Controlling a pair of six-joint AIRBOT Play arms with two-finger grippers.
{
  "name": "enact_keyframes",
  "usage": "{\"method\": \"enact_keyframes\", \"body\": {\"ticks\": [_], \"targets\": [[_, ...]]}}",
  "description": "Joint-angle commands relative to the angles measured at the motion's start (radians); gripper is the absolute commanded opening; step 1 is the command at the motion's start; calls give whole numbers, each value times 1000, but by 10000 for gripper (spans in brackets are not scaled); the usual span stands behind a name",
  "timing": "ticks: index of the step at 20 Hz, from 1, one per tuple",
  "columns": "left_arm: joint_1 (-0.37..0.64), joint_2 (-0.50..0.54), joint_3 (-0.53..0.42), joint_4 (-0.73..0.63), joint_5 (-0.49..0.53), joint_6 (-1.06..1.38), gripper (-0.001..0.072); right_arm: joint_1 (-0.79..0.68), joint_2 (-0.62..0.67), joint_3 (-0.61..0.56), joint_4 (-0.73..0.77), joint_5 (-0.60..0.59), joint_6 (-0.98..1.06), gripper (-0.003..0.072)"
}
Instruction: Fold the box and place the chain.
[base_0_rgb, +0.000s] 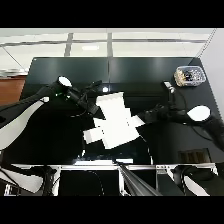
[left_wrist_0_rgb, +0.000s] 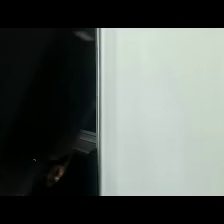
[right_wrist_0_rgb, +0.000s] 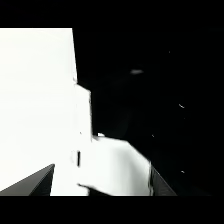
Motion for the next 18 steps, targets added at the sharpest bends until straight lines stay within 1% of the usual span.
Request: {"method": "enact_keyframes", "body": {"ticks": [1, 2, 4, 5, 6, 8, 10, 14, 16, 18], "targets": [[-45, 122, -89, -2, 74, 93, 21, -125, 61, 130, -264, 295, -2, 696], [-74, 194, -157, -6, 157, 167, 21, -148, 76, 153, -319, 312, -5, 696], [-115, 347, -295, -6, 365, 341, 24, -173, 89, 166, -412, 286, -8, 695], [-118, 402, -340, -4, 451, 436, 26, -174, 88, 166, -452, 270, -7, 696], [-117, 438, -364, 1, 494, 577, 25, -174, 88, 166, -477, 249, -8, 695], [-117, 445, -363, 39, 501, 836, 25, -174, 88, 166, -464, 209, -7, 695], [-117, 422, -353, 37, 522, 855, 26, -165, 88, 162, -377, 179, -19, 696], [-126, 347, -344, 42, 540, 881, 26, -89, 87, 117, -208, 188, -330, 695], [-138, 320, -341, 42, 564, 900, 26, -27, 85, 84, -183, 186, -443, 695], [-142, 300, -336, 42, 561, 900, 26, 43, 82, 37, -183, 163, -531, 695]]}}
